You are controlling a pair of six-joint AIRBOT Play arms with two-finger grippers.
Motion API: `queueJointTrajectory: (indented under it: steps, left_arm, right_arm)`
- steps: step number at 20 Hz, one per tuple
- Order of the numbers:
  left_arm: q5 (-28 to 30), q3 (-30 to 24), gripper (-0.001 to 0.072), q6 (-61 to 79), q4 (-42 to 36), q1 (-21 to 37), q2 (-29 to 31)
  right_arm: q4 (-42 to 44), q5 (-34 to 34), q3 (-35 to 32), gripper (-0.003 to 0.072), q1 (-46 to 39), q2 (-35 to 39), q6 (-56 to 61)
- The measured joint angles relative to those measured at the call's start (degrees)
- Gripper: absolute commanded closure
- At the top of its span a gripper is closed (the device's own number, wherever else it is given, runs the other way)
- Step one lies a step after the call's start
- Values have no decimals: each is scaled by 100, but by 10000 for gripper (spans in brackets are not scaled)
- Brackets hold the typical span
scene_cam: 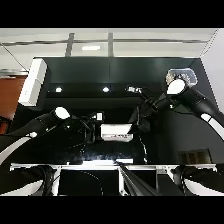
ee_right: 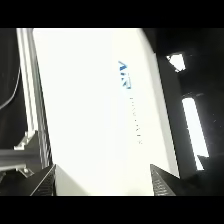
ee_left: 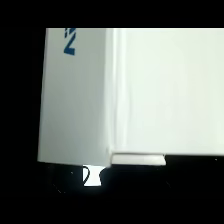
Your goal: Fold the box and place the chain.
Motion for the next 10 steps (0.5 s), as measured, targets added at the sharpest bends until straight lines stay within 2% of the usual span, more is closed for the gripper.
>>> queueJointTrajectory:
  steps: [2, 3, 7, 10]
  left_arm:
    - [0, 0, 334, -2, 0, 0, 0]
    - [0, 0, 334, -2, 0, 0, 0]
    - [0, 0, 334, -2, 0, 0, 0]
    - [0, 0, 334, -2, 0, 0, 0]
  right_arm:
    - [-234, -138, -7, -34, 109, 129, -15]
    - [-363, -264, -31, 15, 173, 188, -22]
    - [-592, -925, -162, 13, 365, 317, -92]
    - [-575, -1058, -142, 13, 413, 560, -120]
